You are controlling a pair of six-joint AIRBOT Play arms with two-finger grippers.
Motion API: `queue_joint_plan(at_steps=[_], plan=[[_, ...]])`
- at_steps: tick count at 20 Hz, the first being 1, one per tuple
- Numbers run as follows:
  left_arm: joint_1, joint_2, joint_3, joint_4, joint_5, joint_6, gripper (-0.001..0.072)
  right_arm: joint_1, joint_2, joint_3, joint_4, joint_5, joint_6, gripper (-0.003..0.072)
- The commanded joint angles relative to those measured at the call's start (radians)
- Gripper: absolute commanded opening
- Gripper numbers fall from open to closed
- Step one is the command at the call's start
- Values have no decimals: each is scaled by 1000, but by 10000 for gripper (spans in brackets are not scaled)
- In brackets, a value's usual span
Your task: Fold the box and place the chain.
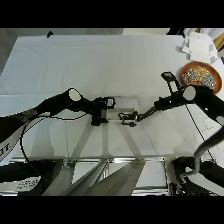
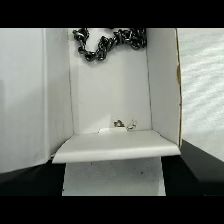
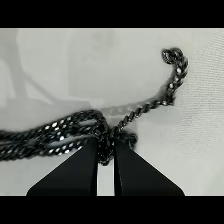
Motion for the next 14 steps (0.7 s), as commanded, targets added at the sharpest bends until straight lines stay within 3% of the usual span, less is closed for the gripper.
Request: queue_joint_plan(at_steps=[1, 8, 14], plan=[[-1, 0, 0, 0, 0, 0, 9, 39, 134, 0, 1, 70, 0, 15], [-1, 0, 0, 0, 0, 0, 9, 162, 412, 6, 69, 183, 0, 15], [-1, 0, 0, 0, 0, 0, 9, 321, 486, 66, 193, 169, 1, 15]])
